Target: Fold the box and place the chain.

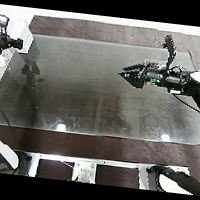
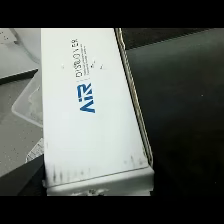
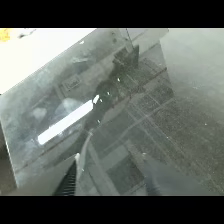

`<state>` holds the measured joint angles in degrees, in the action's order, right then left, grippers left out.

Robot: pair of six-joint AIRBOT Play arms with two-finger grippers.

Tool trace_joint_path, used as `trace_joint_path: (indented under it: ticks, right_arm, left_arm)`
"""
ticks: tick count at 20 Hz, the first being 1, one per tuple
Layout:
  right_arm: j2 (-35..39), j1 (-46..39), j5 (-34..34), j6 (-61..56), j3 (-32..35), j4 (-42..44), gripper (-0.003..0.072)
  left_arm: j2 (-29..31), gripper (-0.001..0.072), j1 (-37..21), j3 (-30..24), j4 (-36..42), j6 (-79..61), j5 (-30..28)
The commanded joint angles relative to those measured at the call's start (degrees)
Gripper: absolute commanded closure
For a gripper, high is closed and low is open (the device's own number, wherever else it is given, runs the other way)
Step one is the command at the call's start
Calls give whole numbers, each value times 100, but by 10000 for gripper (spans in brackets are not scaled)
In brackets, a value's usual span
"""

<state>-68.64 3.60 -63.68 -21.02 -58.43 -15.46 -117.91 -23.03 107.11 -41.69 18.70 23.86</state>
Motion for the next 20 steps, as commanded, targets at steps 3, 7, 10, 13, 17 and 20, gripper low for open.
trace_joint_path:
  ticks: [3, 7, 10, 13, 17, 20]
  right_arm:
    - [-2, -11, -2, 0, 11, 0, 169]
    - [-2, -11, -2, 2, 15, 0, 127]
    - [-2, -11, -2, 2, 20, 0, 127]
    - [-2, -11, 61, 0, 20, 0, 127]
    - [-2, -11, 63, 2, 20, 0, 127]
    - [-2, -9, 59, 0, 20, 0, 127]
  left_arm:
    - [105, -11, 0, 26, 7, -120, -92]
    - [129, -11, 0, 66, 7, -122, -238]
    - [101, -11, 0, 101, 48, -94, -70]
    - [-28, -11, 0, 90, 57, 275, 282]
    - [-26, 2, 7, 94, 509, 540, 173]
    - [-39, -11, 4, 90, 455, 1303, 426]
